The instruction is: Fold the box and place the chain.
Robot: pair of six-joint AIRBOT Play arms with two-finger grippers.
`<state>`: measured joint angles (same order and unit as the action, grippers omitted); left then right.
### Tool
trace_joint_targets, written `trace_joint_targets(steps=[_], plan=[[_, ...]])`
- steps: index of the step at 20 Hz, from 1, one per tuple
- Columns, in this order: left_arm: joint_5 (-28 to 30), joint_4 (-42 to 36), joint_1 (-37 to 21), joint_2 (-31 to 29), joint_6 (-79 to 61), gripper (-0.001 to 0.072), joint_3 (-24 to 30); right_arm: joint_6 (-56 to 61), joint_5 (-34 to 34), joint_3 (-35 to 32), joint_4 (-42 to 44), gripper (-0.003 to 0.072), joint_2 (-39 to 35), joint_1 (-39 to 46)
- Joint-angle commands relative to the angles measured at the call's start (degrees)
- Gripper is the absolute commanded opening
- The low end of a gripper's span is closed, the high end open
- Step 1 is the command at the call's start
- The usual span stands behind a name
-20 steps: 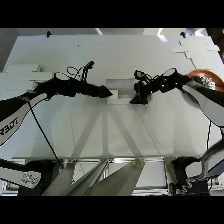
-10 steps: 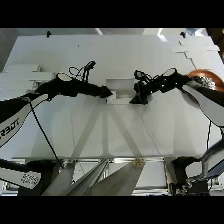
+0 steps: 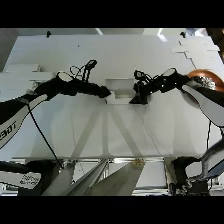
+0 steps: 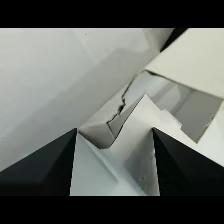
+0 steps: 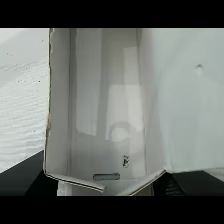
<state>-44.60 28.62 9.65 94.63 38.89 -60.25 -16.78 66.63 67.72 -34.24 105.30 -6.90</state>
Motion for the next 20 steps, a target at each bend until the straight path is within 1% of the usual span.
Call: trace_joint_targets(steps=[1,3,4,5,6,8,12,16,20], plan=[[1.07,3.21,0.04,-1.51,0.11,0.0489,-0.07,0.0,0.02,0.07,-0.04,0.0501,0.0,0.0],[-0.5,3.15,0.09,-1.53,0.13,0.0495,-0.07,0.0,0.02,0.07,-0.04,0.0501,0.0,0.0],[-1.33,2.25,0.09,-1.53,0.13,0.0512,-0.07,0.0,0.02,0.07,-0.04,0.0501,0.0,0.0],[-2.1,1.25,0.09,-1.53,0.13,0.054,-0.07,0.0,0.02,0.07,-0.04,0.0501,0.0,0.0],[-2.86,0.5,0.09,-1.53,0.11,0.0595,-0.07,0.0,0.02,0.07,-0.04,0.0501,0.0,0.0],[-4.07,0.81,0.09,-1.51,0.0,0.0649,-0.07,0.0,0.02,0.07,-0.04,0.0501,0.0,0.0],[-3.54,3.76,0.09,-1.49,0.11,0.0643,-0.04,0.0,0.02,0.07,-0.04,0.0501,0.0,0.0],[-0.48,6.86,0.11,-1.49,5.29,0.0641,-0.07,0.0,0.02,0.07,-0.04,0.0501,0.0,0.0],[2.29,7.04,1.09,-1.49,5.7,0.0634,-0.07,0.0,0.02,0.07,-0.04,0.0501,0.0,0.0]])
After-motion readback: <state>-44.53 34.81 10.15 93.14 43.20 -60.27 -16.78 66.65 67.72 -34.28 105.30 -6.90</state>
